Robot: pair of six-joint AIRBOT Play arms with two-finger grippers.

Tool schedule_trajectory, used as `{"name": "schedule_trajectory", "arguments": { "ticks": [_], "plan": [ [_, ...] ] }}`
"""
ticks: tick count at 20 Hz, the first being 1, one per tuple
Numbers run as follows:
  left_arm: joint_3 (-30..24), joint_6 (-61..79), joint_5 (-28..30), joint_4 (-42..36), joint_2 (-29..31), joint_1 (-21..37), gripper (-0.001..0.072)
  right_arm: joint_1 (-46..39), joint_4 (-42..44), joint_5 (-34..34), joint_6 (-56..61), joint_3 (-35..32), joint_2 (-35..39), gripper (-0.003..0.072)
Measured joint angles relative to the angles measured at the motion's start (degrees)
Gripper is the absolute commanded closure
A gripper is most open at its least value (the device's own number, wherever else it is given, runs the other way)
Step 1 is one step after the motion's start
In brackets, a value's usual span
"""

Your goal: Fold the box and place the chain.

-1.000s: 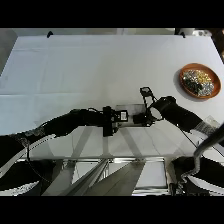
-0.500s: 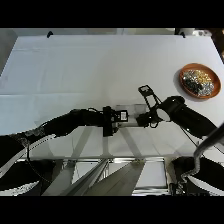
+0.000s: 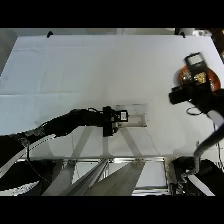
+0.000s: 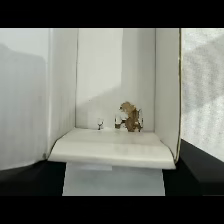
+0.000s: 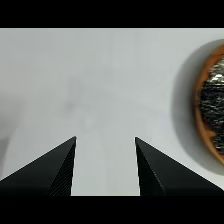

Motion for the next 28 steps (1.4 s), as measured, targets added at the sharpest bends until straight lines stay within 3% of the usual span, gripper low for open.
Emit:
{"name": "schedule_trajectory", "arguments": {
  "ticks": [4,6,7,8,12,17,21,24,26,28],
  "plan": [
    [0.0,0.0,0.02,0.0,0.0,0.0,0.0513,-17.14,1.86,-7.54,-1.49,2.03,-9.6,0.0359],
    [0.0,0.0,0.0,0.0,0.0,0.0,0.0513,-22.67,3.48,-9.01,-2.14,6.12,-17.62,0.0346],
    [0.0,0.0,0.0,0.0,0.0,0.0,0.0513,-24.83,4.37,-8.72,-2.4,8.81,-21.7,0.0279],
    [0.0,0.0,0.0,0.0,0.0,0.0,0.0513,-26.8,5.66,-8.17,-2.6,11.85,-25.75,0.0232],
    [0.0,-0.02,0.0,0.0,0.0,0.0,0.0513,-32.57,15.74,-5.49,-4.52,23.43,-39.95,0.0236],
    [0.0,-0.02,0.0,0.0,0.0,0.0,0.0513,-34.86,25.38,-3.39,-6.08,28.63,-49.51,0.0261],
    [0.0,-0.02,0.0,0.0,0.0,0.0,0.0513,-35.26,27.69,-0.52,-6.47,29.57,-52.61,0.0296],
    [0.0,-0.02,0.0,0.0,0.0,0.0,0.0513,-35.36,28.37,1.03,-6.62,29.77,-53.44,0.0399],
    [0.0,-0.02,0.0,0.0,0.0,0.0,0.0513,-35.36,28.52,1.49,-6.62,29.83,-53.66,0.0404],
    [0.0,-0.02,0.0,0.0,0.0,0.02,0.0513,-35.36,28.68,1.95,-6.6,29.83,-53.81,0.054]
  ]
}}
